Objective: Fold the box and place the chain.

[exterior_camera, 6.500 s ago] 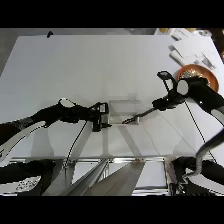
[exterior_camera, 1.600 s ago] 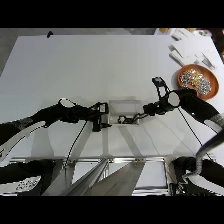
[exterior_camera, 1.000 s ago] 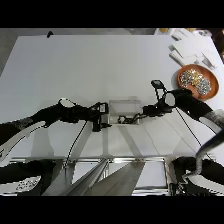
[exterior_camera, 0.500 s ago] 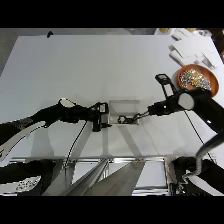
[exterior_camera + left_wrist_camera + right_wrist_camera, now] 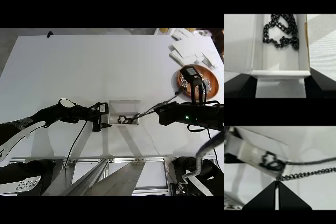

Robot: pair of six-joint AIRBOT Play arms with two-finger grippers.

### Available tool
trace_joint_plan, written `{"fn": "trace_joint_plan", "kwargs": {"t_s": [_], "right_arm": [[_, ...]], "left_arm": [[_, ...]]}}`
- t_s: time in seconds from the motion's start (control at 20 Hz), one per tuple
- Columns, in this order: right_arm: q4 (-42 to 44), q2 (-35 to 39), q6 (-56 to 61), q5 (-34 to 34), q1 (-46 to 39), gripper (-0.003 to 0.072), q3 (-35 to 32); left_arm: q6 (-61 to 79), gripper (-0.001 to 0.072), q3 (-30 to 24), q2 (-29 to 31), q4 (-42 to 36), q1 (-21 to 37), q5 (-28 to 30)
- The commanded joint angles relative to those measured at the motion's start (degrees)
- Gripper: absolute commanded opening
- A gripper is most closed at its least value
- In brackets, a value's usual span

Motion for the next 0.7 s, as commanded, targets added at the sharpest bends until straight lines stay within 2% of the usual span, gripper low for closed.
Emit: {"fn": "trace_joint_plan", "kwargs": {"t_s": [0.0, 0.15, 0.35, 0.5, 0.65], "right_arm": [[10.5, 1.7, -2.7, -2.1, 0.1, 0.0016, 0.0], [16.2, 1.7, -5.8, -5.2, 1.2, 0.0016, 0.0], [16.7, -0.6, -6.7, -12.5, 9.5, 0.0016, 0.0], [12.1, -5.7, -5.8, -15.8, 15.4, 0.0017, 0.0], [5.2, -12.1, -2.2, -16.2, 16.3, 0.0017, 0.0]], "left_arm": [[0.0, 0.0150, 0.0, 0.0, 0.0, 0.0, 0.0], [0.0, 0.0150, 0.0, 0.0, 0.0, 0.0, 0.0], [0.0, 0.0150, 0.0, 0.0, 0.0, 0.0, 0.0], [0.0, 0.0150, 0.0, 0.0, 0.0, 0.0, 0.0], [0.0, 0.0150, 0.0, 0.0, 0.0, 0.0, 0.0]]}}
